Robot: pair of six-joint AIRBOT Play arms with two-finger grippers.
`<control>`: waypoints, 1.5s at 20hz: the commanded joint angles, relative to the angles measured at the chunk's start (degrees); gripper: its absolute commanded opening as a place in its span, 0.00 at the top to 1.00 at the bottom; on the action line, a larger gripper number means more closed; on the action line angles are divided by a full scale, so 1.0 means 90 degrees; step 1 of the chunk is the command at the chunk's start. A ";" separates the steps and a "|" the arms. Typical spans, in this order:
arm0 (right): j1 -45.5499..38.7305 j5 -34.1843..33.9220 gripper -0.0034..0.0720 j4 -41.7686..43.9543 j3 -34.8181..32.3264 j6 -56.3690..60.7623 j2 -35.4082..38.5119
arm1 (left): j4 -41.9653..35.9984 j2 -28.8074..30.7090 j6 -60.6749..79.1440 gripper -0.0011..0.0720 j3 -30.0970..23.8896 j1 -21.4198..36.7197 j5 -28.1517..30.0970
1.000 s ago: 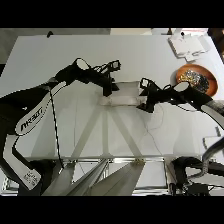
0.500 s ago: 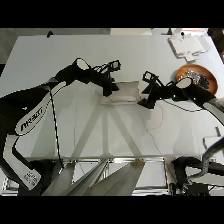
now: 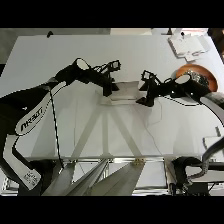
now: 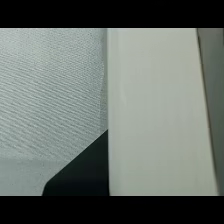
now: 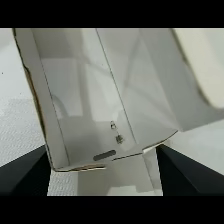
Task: Fold the box and place the chain.
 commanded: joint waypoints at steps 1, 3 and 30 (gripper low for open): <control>-0.0080 0.0474 0.03 -0.0182 0.0590 0.0131 -0.0447 | 0.0000 -0.0002 0.0002 0.97 -0.0002 -0.0002 0.0000; -0.0124 0.0532 0.03 -0.0204 0.0702 0.0092 -0.0517 | 0.0000 -0.0002 0.0002 0.97 -0.0002 -0.0002 0.0000; 0.0112 0.1319 0.03 0.0165 0.0731 -0.1241 -0.1353 | 0.0000 -0.0002 0.0002 0.97 -0.0002 -0.0002 0.0000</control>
